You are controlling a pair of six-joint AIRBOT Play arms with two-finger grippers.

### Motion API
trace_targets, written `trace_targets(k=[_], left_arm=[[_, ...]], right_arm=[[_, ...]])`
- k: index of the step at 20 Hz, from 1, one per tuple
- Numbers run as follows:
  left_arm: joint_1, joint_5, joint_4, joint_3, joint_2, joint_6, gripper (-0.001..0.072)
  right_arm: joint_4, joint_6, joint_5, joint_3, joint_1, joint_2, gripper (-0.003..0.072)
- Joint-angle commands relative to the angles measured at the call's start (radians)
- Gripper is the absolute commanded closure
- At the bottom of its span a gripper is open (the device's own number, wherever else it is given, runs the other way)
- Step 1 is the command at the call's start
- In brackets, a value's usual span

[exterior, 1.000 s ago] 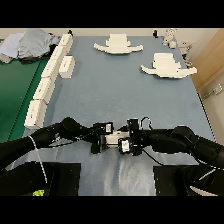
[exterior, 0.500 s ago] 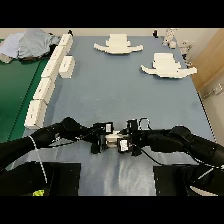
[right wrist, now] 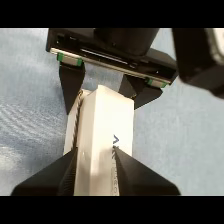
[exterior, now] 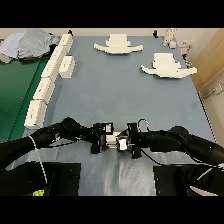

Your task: Fold the box.

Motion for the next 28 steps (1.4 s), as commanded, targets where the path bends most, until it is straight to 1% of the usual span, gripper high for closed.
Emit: trace_targets(k=[1,4,6,7,8,9,10,11,13,16,21,25,28], left_arm=[[0.0,0.002,0.0,0.001,0.0,-0.001,0.0281],[0.0,0.002,0.0,0.001,0.0,-0.001,0.0281],[0.0,0.002,0.0,0.001,0.0,-0.001,0.0281],[0.0,0.002,0.0,0.001,0.0,-0.001,0.0281],[0.0,0.002,0.0,0.001,0.0,-0.001,0.0281],[0.0,0.002,0.0,0.001,0.0,-0.001,0.0281],[0.0,0.002,0.0,0.001,0.0,-0.001,0.0281],[0.0,0.002,0.0,0.001,0.0,-0.001,0.0281],[0.0,0.002,0.0,0.001,0.0,-0.001,0.0281],[0.0,0.002,0.0,0.001,0.0,-0.001,0.0281],[0.0,0.002,0.0,0.001,0.0,-0.001,0.0281],[0.0,0.002,0.0,0.001,0.0,-0.001,0.0281],[0.0,0.002,0.0,0.001,0.0,-0.001,0.0281]], right_arm=[[0.017,0.001,-0.013,0.0,0.001,0.024,0.0299],[0.018,0.004,-0.008,0.001,0.001,0.084,0.0299],[0.018,0.074,-0.009,0.001,0.001,0.121,0.0301],[0.018,0.158,-0.008,0.001,0.0,0.135,0.0322],[0.019,0.257,-0.003,0.001,0.0,0.144,0.046],[0.028,0.365,0.02,-0.002,0.0,0.147,0.0655],[0.053,0.443,0.059,-0.013,0.0,0.145,0.0669],[0.107,0.497,0.125,-0.038,0.0,0.145,0.0682],[0.24,0.54,0.249,-0.103,0.001,0.145,0.0682],[0.247,0.666,0.329,-0.175,0.029,0.145,0.0683],[0.246,0.694,0.364,-0.225,0.103,0.142,0.0683],[0.245,0.715,0.415,-0.262,0.154,0.099,0.0683],[0.244,0.716,0.431,-0.269,0.158,0.071,0.0683]])
